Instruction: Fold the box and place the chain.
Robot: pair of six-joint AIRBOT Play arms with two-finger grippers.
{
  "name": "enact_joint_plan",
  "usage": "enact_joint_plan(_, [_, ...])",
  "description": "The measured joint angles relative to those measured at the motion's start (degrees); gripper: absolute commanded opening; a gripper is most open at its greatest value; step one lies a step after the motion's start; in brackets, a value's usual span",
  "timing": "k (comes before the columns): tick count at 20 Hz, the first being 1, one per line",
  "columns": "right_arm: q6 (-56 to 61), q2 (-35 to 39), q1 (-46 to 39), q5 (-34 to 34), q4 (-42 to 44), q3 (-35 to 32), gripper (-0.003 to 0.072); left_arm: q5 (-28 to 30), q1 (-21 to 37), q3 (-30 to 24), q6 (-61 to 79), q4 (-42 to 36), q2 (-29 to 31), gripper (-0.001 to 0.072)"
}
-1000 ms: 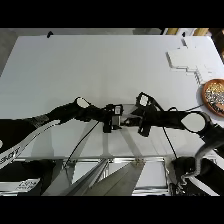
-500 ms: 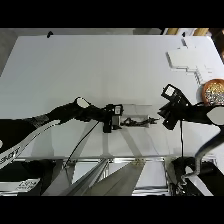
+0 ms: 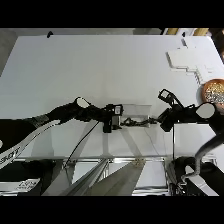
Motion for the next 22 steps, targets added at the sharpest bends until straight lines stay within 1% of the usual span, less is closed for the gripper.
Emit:
enact_joint_plan(6, [0.0, -3.9, 0.0, -1.9, 2.1, -0.2, 0.0203, 0.0, 0.0, 0.0, 0.0, 0.0, 0.0, 0.0274])
enact_joint_plan(15, [0.0, -6.5, 0.1, -4.7, 3.8, -0.2, 0.0194, 0.0, 0.0, 0.0, 0.0, 0.0, 0.0, 0.0274])
enact_joint_plan(18, [0.0, -7.8, 1.5, -5.3, 4.5, -0.2, 0.0143, 0.0, 0.0, 0.0, 0.0, 0.0, 0.0, 0.0274])
enact_joint_plan(19, [0.0, -8.2, 2.0, -5.5, 4.4, -0.2, 0.0064, 0.0, 0.0, 0.0, 0.0, 0.0, 0.0, 0.0274])
enact_joint_plan(20, [0.0, -8.4, 2.4, -5.5, 4.1, -0.2, 0.0032, 0.0, 0.0, 0.0, 0.0, 0.0, 0.0, 0.0274])
enact_joint_plan(22, [0.9, -8.7, 2.9, -5.6, 2.6, -0.2, 0.0021, 0.0, 0.0, 0.0, 0.0, 0.0, 0.0, 0.0274])
